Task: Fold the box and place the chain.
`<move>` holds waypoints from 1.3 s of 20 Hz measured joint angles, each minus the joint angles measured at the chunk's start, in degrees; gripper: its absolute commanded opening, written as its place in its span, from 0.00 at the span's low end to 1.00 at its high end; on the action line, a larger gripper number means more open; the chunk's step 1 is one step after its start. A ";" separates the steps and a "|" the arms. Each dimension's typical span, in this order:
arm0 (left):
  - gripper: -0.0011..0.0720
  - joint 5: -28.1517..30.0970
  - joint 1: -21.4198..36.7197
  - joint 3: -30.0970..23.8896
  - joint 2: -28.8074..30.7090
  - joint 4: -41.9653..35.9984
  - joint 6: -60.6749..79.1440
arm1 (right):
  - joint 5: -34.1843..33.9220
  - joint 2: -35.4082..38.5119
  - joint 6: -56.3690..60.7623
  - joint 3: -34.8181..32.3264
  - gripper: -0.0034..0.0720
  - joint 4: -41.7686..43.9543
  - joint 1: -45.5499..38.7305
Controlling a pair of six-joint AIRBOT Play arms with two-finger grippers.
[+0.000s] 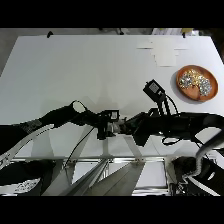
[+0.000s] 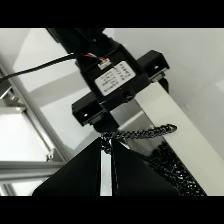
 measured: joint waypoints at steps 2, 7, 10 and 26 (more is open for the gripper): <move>0.25 0.00 0.00 0.00 0.00 0.00 0.00 | 0.92 0.02 -4.70 0.00 0.07 2.40 0.00; 0.25 0.00 0.00 0.00 0.00 0.00 0.00 | 2.84 0.02 -15.47 0.00 0.07 6.88 0.00; 0.25 0.00 0.00 0.00 0.00 0.00 0.00 | 3.21 0.04 -19.10 0.00 0.07 7.87 0.02; 0.25 0.00 0.00 0.00 0.00 0.00 0.00 | 2.62 -8.85 -21.88 0.09 0.35 -0.63 0.02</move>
